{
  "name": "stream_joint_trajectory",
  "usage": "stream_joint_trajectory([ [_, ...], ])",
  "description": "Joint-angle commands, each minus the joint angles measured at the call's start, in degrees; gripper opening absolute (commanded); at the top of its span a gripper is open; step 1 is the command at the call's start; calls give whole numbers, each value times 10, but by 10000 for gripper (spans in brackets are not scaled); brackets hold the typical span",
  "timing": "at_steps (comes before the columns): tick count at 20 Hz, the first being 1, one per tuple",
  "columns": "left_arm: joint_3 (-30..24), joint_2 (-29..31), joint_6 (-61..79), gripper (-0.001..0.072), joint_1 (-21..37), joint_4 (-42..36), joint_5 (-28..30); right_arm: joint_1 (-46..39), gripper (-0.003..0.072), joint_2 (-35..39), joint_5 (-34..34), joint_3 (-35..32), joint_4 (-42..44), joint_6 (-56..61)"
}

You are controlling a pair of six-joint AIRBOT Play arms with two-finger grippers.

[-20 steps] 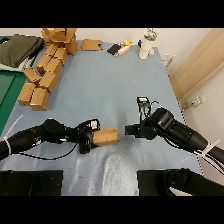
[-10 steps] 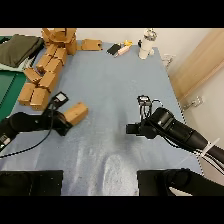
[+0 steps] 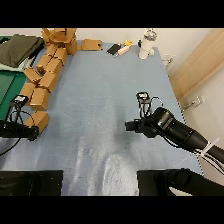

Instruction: Fold the box.

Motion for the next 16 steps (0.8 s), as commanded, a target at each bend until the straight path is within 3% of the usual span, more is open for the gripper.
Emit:
stream_joint_trajectory([
  [1, 0, -18, -17, 517, 31, 13, 12, 0, 3, 0, 7, 0, -2, -7],
  [8, 0, -141, -18, 517, 31, 6, 111, 0, 3, 0, 5, 0, 19, -17],
  [16, 2, -158, -22, 517, 31, 5, 174, 0, 3, 0, 6, 0, 31, -17],
])
